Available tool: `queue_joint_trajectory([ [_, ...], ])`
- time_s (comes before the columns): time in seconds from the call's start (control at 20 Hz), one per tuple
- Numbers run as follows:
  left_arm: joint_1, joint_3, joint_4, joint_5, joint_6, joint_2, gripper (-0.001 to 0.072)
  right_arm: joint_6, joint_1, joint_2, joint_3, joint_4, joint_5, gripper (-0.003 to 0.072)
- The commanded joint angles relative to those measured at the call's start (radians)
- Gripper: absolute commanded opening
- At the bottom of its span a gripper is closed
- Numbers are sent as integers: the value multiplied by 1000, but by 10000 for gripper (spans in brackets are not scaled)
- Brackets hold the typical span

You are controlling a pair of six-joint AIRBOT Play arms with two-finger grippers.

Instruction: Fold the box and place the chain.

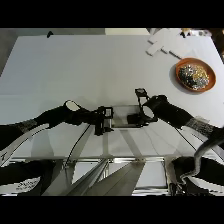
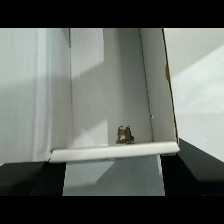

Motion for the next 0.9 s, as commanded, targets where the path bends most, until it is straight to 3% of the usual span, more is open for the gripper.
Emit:
queue_joint_trajectory([
  [0.0, 0, 0, -1, -1, -3, 1, 12, -12, 0, 0, 0, 8, -1, 345],
  [0.35, 0, 0, -1, -1, -3, 1, 12, -154, 0, 44, 0, 8, 47, 356],
  [0.45, 0, 0, -1, -1, -3, 0, 12, -233, 0, 113, 0, 8, 54, 495],
  [0.55, 0, 0, -1, -1, -3, 0, 12, -301, -1, 185, 1, 6, 80, 496],
  [0.6, 0, 0, -1, -1, -3, 1, 12, -336, -4, 217, 3, 5, 101, 561],
  [0.65, 0, 0, -1, -1, -3, 0, 12, -373, -10, 249, 11, 5, 124, 671],
  [0.7, 0, 0, -1, -1, -3, 1, 12, -423, -24, 282, 35, 0, 151, 689],
  [0.75, 0, 0, -1, -1, -3, 1, 12, -462, -45, 310, 72, -13, 174, 688],
  [0.8, 0, 0, -1, -1, -3, 0, 12, -487, -77, 334, 125, -46, 185, 630],
  [0.85, 0, 0, -1, -1, -3, 0, 12, -500, -121, 346, 180, -80, 180, 460],
])
